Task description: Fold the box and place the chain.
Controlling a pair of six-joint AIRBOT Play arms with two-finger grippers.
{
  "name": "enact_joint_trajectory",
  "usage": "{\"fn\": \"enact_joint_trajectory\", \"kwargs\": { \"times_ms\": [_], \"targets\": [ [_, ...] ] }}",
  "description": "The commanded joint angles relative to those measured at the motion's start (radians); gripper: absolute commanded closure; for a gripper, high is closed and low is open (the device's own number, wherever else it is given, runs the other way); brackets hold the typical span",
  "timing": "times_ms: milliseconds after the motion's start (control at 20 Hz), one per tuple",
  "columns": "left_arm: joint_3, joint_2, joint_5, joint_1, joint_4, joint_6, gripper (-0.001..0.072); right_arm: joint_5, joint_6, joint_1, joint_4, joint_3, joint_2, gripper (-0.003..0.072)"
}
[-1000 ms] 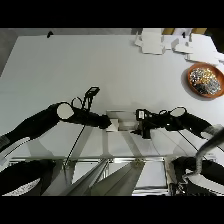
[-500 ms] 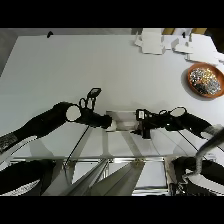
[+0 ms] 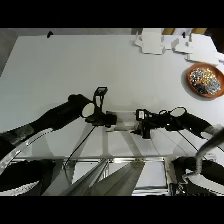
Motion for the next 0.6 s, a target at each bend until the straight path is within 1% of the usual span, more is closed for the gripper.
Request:
{"fn": "enact_joint_trajectory", "kwargs": {
  "times_ms": [0, 50, 150, 250, 300, 400, 500, 550],
  "targets": [
    [0.064, -0.073, -0.050, -0.049, 0.059, -0.136, 0.0398, 0.001, 0.000, 0.000, 0.000, 0.001, 0.000, 0.0285],
    [0.065, -0.082, -0.066, -0.056, 0.077, -0.171, 0.0398, 0.001, 0.000, 0.000, 0.000, 0.001, 0.000, 0.0285],
    [0.074, -0.104, -0.133, -0.065, 0.114, -0.212, 0.0398, 0.001, 0.000, 0.000, 0.000, 0.001, 0.001, 0.0285],
    [0.118, -0.137, -0.212, -0.077, 0.161, -0.222, 0.0398, 0.001, 0.000, 0.000, 0.000, 0.001, 0.001, 0.0285],
    [0.145, -0.154, -0.231, -0.082, 0.171, -0.222, 0.0398, 0.001, 0.000, 0.000, 0.000, 0.001, 0.001, 0.0285],
    [0.179, -0.173, -0.229, -0.083, 0.167, -0.227, 0.0398, 0.001, 0.000, 0.000, 0.000, 0.001, 0.001, 0.0285],
    [0.188, -0.178, -0.224, -0.083, 0.168, -0.247, 0.0400, 0.001, 0.000, 0.000, 0.000, 0.001, 0.001, 0.0285],
    [0.188, -0.178, -0.221, -0.083, 0.168, -0.254, 0.0416, 0.001, 0.000, 0.000, 0.000, 0.001, 0.001, 0.0285]
  ]
}}
